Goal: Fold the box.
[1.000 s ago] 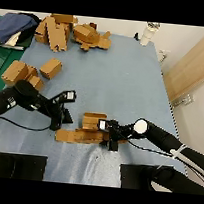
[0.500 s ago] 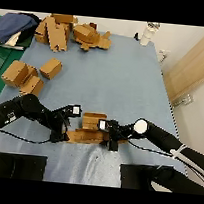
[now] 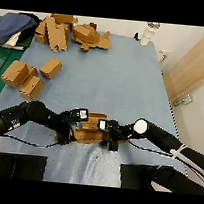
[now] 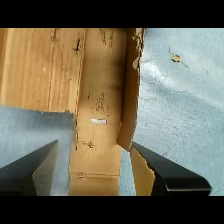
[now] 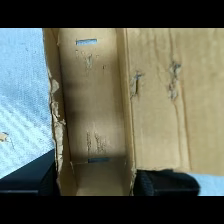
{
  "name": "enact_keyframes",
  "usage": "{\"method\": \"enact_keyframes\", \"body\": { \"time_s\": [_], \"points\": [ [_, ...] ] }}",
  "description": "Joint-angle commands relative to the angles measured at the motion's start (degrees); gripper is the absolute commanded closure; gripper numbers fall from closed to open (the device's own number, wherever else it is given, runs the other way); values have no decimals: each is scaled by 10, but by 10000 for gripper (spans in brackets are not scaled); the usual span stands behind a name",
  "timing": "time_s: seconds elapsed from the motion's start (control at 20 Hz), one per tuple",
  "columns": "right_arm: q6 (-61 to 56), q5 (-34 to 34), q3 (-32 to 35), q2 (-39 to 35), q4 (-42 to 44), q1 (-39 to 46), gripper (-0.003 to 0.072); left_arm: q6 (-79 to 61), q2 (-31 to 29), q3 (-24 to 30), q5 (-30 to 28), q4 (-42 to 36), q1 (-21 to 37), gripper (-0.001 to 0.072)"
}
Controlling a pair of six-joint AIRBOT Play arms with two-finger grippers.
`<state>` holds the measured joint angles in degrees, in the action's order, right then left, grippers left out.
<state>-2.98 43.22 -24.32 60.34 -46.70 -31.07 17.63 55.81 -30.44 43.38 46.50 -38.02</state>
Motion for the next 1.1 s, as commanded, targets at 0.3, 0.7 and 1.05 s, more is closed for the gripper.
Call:
{"method": "enact_keyframes", "body": {
  "time_s": [0.3, 0.7, 1.05],
  "points": [
    [0, 0, 0, 0, 0, 0, 207, 2, 7, 0, -3, 11, -17, 249],
    [0, 0, 0, 0, 0, 0, 207, 2, 24, 0, 1, -3, -17, 496],
    [0, 0, 0, 0, 0, 0, 207, -16, 24, 0, -27, -52, -17, 496]
  ]
}}
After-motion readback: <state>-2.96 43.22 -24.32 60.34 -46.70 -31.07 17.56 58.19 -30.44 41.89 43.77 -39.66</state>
